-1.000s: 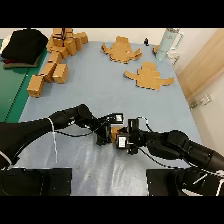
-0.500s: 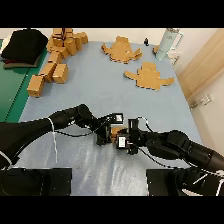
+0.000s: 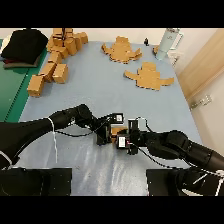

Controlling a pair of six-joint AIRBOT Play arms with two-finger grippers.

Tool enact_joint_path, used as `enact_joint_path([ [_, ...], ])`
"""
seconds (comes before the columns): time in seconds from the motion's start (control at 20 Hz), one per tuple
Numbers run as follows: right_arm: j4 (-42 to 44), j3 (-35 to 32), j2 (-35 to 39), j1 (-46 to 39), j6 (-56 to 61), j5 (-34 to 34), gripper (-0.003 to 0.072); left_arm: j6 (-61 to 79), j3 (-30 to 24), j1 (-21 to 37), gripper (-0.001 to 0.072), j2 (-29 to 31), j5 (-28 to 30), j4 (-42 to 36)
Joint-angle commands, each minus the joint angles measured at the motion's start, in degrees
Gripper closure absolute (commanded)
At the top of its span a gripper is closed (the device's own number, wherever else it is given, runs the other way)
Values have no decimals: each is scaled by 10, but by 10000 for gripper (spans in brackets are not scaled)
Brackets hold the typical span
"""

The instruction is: Fold the box.

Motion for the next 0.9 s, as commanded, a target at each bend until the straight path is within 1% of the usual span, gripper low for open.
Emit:
enact_joint_path([
  [0.0,17,0,0,0,0,-14,596,0,0,0,301,0,0,0],
  [0.4,41,-1,-3,0,0,-38,595,0,0,0,300,0,0,0],
  [0.45,41,-1,-4,0,0,-38,570,0,0,0,300,0,0,0],
  [0.55,41,0,-4,0,0,-37,374,0,0,0,300,0,0,0],
  [0.75,32,7,23,0,0,-38,374,0,0,0,300,0,0,0],
  [0.8,20,8,33,0,0,-38,410,0,0,0,300,0,0,0],
  [0.85,2,9,40,0,1,-38,542,0,0,0,300,0,0,0],
])
